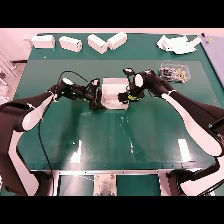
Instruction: Fold the box and place the chain.
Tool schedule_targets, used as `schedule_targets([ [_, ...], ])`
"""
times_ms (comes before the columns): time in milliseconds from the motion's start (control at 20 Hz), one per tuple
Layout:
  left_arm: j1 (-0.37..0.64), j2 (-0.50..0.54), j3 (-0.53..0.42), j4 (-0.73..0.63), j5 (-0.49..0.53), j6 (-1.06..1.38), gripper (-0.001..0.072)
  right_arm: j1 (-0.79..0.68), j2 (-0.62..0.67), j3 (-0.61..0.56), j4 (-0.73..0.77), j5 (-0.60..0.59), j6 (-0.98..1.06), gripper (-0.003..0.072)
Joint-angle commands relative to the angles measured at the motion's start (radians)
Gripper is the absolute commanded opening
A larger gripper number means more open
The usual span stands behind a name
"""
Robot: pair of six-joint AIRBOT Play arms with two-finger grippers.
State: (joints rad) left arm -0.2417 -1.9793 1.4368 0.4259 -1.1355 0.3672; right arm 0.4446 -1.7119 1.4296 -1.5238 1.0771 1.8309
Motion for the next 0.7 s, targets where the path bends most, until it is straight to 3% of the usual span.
schedule_targets([
  [0, 0.001, 0.000, 0.001, 0.000, 0.001, 0.000, 0.0627, 0.013, -0.003, 0.001, -0.059, 0.024, 0.067, 0.0408],
  [100, 0.001, 0.000, 0.001, 0.000, 0.001, 0.000, 0.0627, 0.019, -0.005, 0.001, -0.060, 0.023, 0.074, 0.0346],
  [400, 0.001, 0.000, 0.001, 0.000, 0.001, 0.000, 0.0627, 0.040, -0.031, 0.002, -0.060, 0.023, 0.104, 0.0344],
  [650, 0.002, 0.000, 0.001, 0.000, 0.001, 0.000, 0.0627, 0.049, -0.049, 0.046, -0.067, 0.024, 0.106, 0.0179],
])
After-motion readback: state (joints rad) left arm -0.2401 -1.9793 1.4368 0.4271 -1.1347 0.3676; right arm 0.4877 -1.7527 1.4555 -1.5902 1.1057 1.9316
